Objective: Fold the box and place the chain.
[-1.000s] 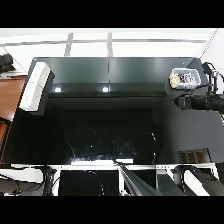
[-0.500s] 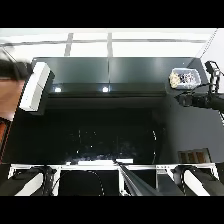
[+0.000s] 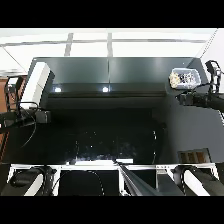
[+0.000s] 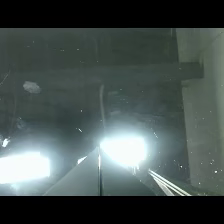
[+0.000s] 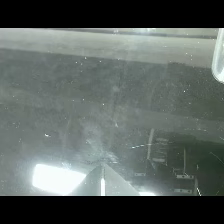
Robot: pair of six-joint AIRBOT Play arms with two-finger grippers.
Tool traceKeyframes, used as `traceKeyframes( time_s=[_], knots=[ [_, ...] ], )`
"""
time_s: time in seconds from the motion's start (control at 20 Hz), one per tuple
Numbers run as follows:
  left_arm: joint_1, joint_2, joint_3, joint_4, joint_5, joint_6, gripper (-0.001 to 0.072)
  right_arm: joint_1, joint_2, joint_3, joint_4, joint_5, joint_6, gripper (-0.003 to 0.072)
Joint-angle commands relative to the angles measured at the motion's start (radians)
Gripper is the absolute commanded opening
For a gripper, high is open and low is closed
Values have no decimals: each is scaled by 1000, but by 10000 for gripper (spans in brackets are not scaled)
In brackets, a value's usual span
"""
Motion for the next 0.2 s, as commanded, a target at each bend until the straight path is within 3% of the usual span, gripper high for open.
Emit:
traceKeyframes(
  time_s=[0.0, 0.15],
  knots=[
    [-3, 21, -31, 2, 11, -1, 24, -1, 0, 0, -1, -2, 0, 15],
    [-3, 21, -31, 2, 11, -1, 23, -1, 0, 0, -1, -2, 0, 15]
  ],
)
